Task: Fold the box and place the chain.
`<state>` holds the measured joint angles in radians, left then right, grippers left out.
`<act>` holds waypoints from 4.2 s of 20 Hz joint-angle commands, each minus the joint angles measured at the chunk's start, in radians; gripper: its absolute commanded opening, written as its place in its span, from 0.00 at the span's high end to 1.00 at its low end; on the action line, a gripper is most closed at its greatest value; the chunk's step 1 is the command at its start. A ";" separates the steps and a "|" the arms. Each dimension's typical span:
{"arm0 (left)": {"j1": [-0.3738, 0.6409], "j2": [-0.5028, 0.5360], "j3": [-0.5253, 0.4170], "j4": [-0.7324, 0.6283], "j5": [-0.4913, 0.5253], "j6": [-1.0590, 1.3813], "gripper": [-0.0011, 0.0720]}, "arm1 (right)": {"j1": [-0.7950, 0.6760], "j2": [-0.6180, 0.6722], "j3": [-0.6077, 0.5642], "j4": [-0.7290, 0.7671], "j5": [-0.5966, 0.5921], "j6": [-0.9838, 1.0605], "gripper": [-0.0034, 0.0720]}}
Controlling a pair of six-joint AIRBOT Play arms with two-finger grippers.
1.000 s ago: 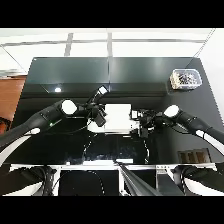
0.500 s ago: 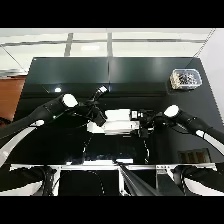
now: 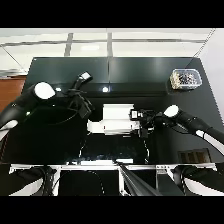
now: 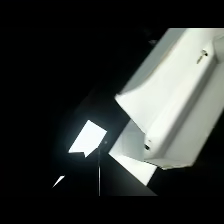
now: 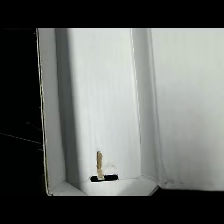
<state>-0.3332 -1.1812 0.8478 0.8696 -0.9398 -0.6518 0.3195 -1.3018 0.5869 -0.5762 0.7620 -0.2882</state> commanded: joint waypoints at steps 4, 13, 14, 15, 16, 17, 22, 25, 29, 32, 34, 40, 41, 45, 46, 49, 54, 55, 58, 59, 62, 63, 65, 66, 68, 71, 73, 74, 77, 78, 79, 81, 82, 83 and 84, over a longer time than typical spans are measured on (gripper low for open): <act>-0.030 0.106 -0.256 -0.195 0.009 0.614 0.01 | 0.000 0.000 0.001 0.000 -0.001 0.000 0.74; -0.113 -0.009 -0.202 -0.051 0.129 0.697 0.11 | 0.000 0.000 0.001 0.000 -0.001 0.000 0.73; -0.119 -0.030 -0.185 -0.075 0.129 0.698 0.15 | 0.000 0.000 0.001 0.000 -0.001 0.000 0.73; -0.124 -0.048 -0.171 -0.100 0.127 0.698 0.15 | 0.000 0.000 0.001 0.000 -0.001 0.000 0.73; -0.132 -0.064 -0.159 -0.124 0.123 0.700 0.15 | 0.000 0.000 0.001 0.000 -0.001 0.000 0.73; -0.140 -0.074 -0.153 -0.123 0.123 0.702 0.17 | 0.000 0.000 0.001 0.000 -0.001 0.000 0.73; -0.150 -0.079 -0.151 -0.123 0.123 0.701 0.74 | 0.000 0.000 0.001 0.000 -0.001 0.000 0.74; -0.151 -0.080 -0.151 -0.130 0.124 0.701 0.77 | 0.000 0.000 0.001 0.000 -0.001 0.000 0.74; -0.151 -0.107 -0.151 -0.247 0.127 0.701 0.77 | 0.000 0.000 0.001 0.000 -0.001 0.000 0.73; -0.152 -0.148 -0.151 -0.307 0.121 0.702 0.76 | 0.000 0.000 0.001 0.000 -0.001 0.000 0.73; -0.162 -0.152 -0.151 -0.307 0.129 0.709 0.76 | 0.000 0.000 0.001 0.000 -0.001 0.000 0.74; -0.194 -0.152 -0.151 -0.304 0.167 0.710 0.77 | 0.000 0.000 0.001 0.000 -0.001 0.000 0.73; -0.199 -0.152 -0.151 -0.299 0.176 0.709 0.82 | 0.000 0.000 0.001 0.000 -0.002 0.000 0.74; -0.214 -0.152 -0.151 -0.299 0.173 0.704 0.48 | 0.000 0.000 0.001 0.000 -0.002 0.000 0.73; -0.214 -0.152 -0.151 -0.298 0.169 0.704 0.48 | 0.000 0.000 0.001 0.000 -0.002 0.000 0.73; -0.214 -0.151 -0.151 -0.299 0.169 0.703 0.70 | 0.000 0.000 0.001 0.000 -0.002 0.000 0.73; -0.193 -0.119 -0.144 -0.248 0.142 0.649 0.95 | 0.000 0.000 0.001 0.000 -0.002 0.000 0.73; -0.183 -0.092 -0.138 -0.201 0.154 0.577 0.95 | 0.000 0.000 0.001 0.000 -0.002 0.000 0.73; -0.144 0.035 -0.113 -0.129 0.171 0.344 0.95 | 0.000 0.000 0.001 0.000 -0.002 0.000 0.73; -0.122 0.089 -0.113 -0.128 0.159 0.313 0.95 | 0.000 0.000 0.001 0.000 -0.002 0.000 0.73; -0.024 0.201 -0.115 -0.031 0.073 0.099 0.95 | 0.000 0.000 0.001 0.000 -0.002 0.000 0.73; 0.018 0.214 -0.119 0.040 0.053 -0.040 0.95 | 0.000 0.000 0.001 0.000 -0.002 0.000 0.73; 0.113 0.207 -0.148 0.179 0.014 -0.341 0.95 | 0.000 0.000 0.001 0.000 -0.002 0.000 0.73; 0.165 0.196 -0.177 0.220 0.005 -0.526 0.95 | 0.000 0.000 0.001 0.000 -0.002 0.000 0.73; 0.271 0.151 -0.227 0.187 -0.062 -0.792 0.95 | 0.000 0.000 0.001 0.000 -0.002 0.000 0.73; 0.414 0.029 -0.277 -0.144 -0.188 -0.594 0.95 | 0.000 0.000 0.001 0.000 -0.002 0.000 0.73; 0.409 -0.046 -0.277 -0.171 -0.177 -0.559 0.95 | 0.000 0.000 0.001 0.000 -0.002 0.000 0.73; 0.385 -0.082 -0.277 -0.172 -0.161 -0.558 0.95 | 0.000 0.000 0.001 0.000 -0.002 0.000 0.73; 0.282 -0.170 -0.267 -0.167 -0.140 -0.558 0.95 | 0.000 0.000 0.001 0.000 -0.002 0.000 0.73; 0.247 -0.194 -0.258 -0.169 -0.125 -0.555 0.95 | 0.000 0.000 0.001 0.000 -0.003 0.000 0.73; 0.214 -0.212 -0.249 -0.176 -0.102 -0.555 0.95 | 0.000 0.000 0.001 0.000 -0.003 0.001 0.73; 0.158 -0.240 -0.225 -0.228 -0.076 -0.519 0.95 | 0.000 0.000 0.001 0.000 -0.003 0.001 0.73; 0.139 -0.248 -0.213 -0.274 -0.085 -0.468 0.95 | 0.000 0.000 0.001 0.000 -0.004 0.002 0.73; 0.130 -0.248 -0.204 -0.305 -0.095 -0.435 0.95 | 0.000 0.000 0.001 0.000 -0.004 0.002 0.73; 0.128 -0.247 -0.195 -0.314 -0.107 -0.425 0.94 | 0.000 0.000 0.001 0.000 -0.004 0.002 0.73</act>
<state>-0.1638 -1.4052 0.6266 0.6331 -1.0374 -1.1469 0.3195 -1.3018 0.5869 -0.5762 0.7589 -0.2882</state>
